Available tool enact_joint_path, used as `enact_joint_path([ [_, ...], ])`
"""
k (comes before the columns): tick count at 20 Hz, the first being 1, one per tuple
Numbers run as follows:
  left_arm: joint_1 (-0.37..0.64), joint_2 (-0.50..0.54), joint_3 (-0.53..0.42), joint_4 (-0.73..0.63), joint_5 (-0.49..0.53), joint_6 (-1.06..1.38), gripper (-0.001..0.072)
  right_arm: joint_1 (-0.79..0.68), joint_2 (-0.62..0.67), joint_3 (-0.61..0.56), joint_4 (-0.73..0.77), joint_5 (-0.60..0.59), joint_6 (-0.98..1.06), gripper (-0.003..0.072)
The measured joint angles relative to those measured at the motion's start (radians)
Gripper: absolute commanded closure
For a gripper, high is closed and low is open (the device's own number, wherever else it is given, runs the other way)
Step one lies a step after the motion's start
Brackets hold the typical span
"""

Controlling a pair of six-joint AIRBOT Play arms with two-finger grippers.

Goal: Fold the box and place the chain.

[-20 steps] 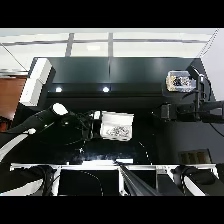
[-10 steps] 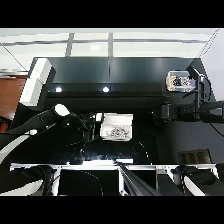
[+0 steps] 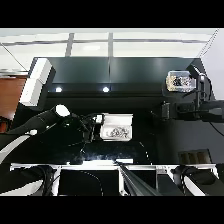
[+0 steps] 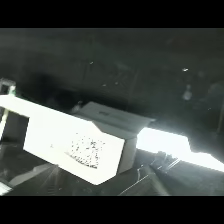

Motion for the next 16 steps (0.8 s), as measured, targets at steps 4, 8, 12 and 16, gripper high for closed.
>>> enact_joint_path([
  [4, 0.000, 0.000, 0.000, -0.010, 0.010, -0.001, 0.0371, 0.000, -0.013, 0.000, -0.029, -0.029, -0.018, 0.0025],
  [8, 0.000, 0.000, 0.000, -0.016, 0.012, -0.001, 0.0370, 0.004, -0.095, 0.000, -0.019, -0.080, -0.080, 0.0026],
  [12, 0.000, 0.000, 0.000, -0.016, 0.012, -0.002, 0.0371, 0.027, -0.239, 0.000, 0.066, -0.168, -0.231, 0.0048],
  [16, 0.000, 0.000, 0.000, -0.017, 0.013, -0.002, 0.0371, 0.039, -0.393, 0.000, 0.258, -0.203, -0.503, 0.0049],
])
